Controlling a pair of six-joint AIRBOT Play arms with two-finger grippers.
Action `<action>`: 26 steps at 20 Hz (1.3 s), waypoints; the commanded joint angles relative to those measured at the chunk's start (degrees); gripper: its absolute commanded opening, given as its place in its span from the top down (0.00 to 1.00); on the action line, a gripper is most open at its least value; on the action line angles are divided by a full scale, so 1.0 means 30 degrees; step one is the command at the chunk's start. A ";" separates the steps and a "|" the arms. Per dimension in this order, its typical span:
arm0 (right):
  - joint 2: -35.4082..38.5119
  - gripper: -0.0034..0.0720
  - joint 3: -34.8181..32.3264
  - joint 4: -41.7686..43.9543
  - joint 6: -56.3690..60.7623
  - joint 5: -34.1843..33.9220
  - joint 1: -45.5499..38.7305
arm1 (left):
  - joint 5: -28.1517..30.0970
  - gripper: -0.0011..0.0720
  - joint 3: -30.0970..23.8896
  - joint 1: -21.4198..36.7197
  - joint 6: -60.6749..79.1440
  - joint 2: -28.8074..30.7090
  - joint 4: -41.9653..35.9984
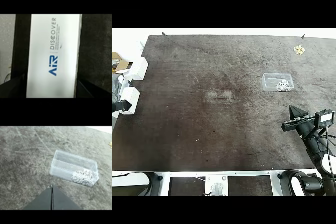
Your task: Fold the box and place the chain.
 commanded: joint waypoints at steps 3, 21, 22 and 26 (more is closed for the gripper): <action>0.0000 0.95 -0.0007 0.0000 0.0015 0.0015 -0.0007 | -0.0350 0.05 0.0605 0.0015 0.0015 0.1843 0.0109; 0.0000 0.95 -0.0007 -0.0007 0.0000 -0.0051 -0.0007 | 0.0758 0.98 -0.1144 -0.5217 0.1749 1.2211 -0.9806; 0.0000 0.95 -0.0007 0.0000 0.0000 -0.0058 -0.0007 | 0.2200 0.98 -0.1858 -0.6397 0.2579 1.3311 -0.9865; 0.0000 0.95 -0.0007 -0.0007 0.0000 -0.0058 -0.0007 | 0.7111 0.98 -0.5413 -1.0316 0.5843 1.7755 -1.1030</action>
